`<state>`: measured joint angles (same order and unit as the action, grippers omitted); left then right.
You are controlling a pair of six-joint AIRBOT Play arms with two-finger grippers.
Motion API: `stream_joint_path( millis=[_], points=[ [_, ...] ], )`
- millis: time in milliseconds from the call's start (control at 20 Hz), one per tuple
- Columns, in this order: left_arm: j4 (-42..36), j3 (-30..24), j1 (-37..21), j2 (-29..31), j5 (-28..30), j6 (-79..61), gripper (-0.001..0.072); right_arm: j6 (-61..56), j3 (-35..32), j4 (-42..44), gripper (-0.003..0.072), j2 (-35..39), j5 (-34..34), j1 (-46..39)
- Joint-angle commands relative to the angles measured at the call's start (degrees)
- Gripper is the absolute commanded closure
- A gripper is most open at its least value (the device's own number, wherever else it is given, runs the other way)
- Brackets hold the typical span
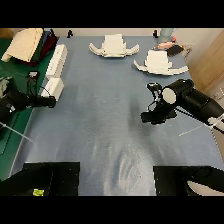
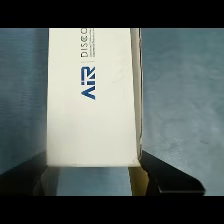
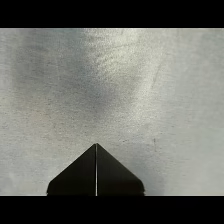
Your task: Fold the box.
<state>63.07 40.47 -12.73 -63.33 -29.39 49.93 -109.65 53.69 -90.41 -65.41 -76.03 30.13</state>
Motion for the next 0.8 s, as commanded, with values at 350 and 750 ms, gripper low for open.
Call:
stream_joint_path(
  millis=[350,750],
  points=[
    [1.0,20.5,-3.7,-24.1,-1.4,3.5,0.0252,0.0,0.0,0.0,0.0684,0.0,0.0,0.0],
    [1.0,33.8,-0.4,-33.6,0.5,1.9,0.0252,0.0,0.0,0.0,0.0683,0.0,0.0,0.0]
  ],
)
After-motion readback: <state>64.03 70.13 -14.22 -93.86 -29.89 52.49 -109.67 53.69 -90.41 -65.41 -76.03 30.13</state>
